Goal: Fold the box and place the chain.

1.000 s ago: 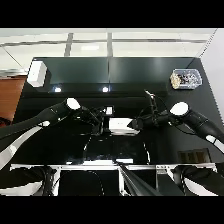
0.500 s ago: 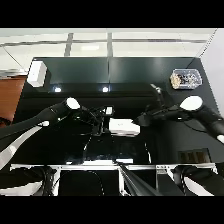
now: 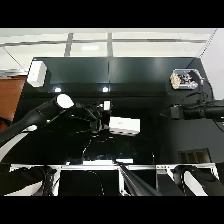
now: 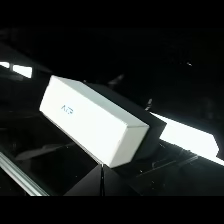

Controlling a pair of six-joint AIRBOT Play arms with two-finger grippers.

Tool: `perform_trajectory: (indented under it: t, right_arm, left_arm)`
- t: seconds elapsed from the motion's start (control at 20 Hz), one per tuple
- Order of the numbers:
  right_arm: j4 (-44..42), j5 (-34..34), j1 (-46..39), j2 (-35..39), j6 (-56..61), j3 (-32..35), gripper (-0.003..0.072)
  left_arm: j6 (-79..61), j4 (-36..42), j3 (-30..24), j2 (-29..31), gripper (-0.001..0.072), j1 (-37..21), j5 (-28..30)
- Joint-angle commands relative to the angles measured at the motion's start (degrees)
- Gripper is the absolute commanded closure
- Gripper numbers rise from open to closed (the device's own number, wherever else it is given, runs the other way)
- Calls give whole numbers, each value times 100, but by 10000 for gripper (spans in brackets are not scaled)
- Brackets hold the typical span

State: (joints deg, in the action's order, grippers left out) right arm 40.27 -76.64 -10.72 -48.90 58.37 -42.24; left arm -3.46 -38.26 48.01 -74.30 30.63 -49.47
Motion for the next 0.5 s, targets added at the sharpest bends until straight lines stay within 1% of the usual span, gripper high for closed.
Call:
perform_trajectory:
  t: [0.0, 0.1, 0.25, 0.35, 0.45]
  right_arm:
    - [170, 74, -391, 83, 39, -11, 668]
    - [164, 352, -389, 83, 39, -11, 667]
    - [181, 468, -389, 83, 37, -11, 667]
    - [199, 463, -389, 83, 35, -11, 667]
    - [203, 468, -389, 83, 31, -11, 667]
  left_arm:
    - [531, 177, 393, 142, 0, 271, 20]
    - [905, 177, 901, -304, 0, 625, 109]
    - [1106, 92, 1753, -1193, -1, 1080, 105]
    - [1746, -90, 2149, -1622, -1, 1167, 61]
    - [2304, -402, 2308, -1838, -1, 1165, -114]
